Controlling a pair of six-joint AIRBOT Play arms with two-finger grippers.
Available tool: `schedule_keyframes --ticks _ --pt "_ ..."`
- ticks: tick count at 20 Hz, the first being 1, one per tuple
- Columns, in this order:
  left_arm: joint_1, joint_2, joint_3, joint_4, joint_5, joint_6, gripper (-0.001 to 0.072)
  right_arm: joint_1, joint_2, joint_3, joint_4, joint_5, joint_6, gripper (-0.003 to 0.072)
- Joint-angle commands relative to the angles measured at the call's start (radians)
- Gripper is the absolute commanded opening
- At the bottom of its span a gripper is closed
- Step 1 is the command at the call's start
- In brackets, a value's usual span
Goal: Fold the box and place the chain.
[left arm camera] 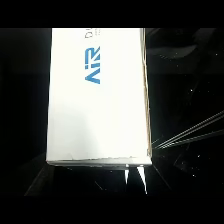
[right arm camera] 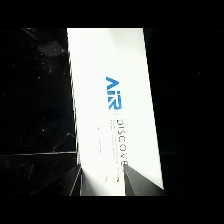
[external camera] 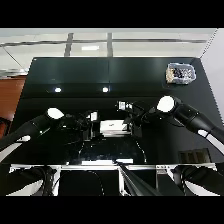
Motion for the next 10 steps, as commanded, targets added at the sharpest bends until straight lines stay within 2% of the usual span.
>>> schedule_keyframes --ticks 1,10 --pt "0.0 0.0 0.001 0.0 0.0 0.0 0.0397 0.001 0.0 -0.006 0.001 -0.008 0.0 0.0315" --pt "0.0 0.0 0.001 0.0 0.001 0.0 0.0398 0.0 0.006 -0.027 0.009 -0.014 0.095 0.0315"
